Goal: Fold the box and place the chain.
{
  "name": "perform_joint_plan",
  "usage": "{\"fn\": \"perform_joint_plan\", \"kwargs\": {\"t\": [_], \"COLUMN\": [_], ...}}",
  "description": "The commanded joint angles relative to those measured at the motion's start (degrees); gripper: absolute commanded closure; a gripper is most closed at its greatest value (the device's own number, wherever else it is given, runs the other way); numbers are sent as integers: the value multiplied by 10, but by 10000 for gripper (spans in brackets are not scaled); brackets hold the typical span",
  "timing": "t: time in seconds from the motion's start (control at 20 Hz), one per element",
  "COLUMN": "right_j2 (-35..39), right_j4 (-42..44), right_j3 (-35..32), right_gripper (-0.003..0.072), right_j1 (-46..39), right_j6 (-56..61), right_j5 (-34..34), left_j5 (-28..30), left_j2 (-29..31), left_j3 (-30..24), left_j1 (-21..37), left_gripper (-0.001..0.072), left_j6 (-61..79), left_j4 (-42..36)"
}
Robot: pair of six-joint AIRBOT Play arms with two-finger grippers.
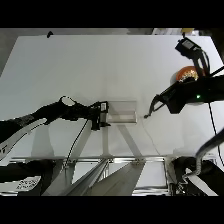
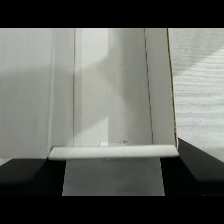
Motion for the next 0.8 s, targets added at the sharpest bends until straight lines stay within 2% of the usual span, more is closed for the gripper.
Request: {"fn": "perform_joint_plan", "kwargs": {"t": [0.0, 0.25, 0.4, 0.75], "right_j2": [0, -14, -44, -172], "right_j4": [6, 12, 12, 11], "right_j3": [-9, -14, -51, -76], "right_gripper": [664, 664, 664, 650], "right_j1": [59, 96, 112, 148], "right_j6": [5, 4, -1, -17], "right_j5": [-41, -75, -116, -173], "left_j5": [0, 0, 0, 0], "left_j2": [0, 0, 0, 0], "left_j3": [0, 0, 0, 0], "left_j1": [0, 0, 0, 0], "left_gripper": [700, 700, 700, 700], "left_j6": [0, 0, 0, 0], "left_j4": [0, 0, 0, 0]}}
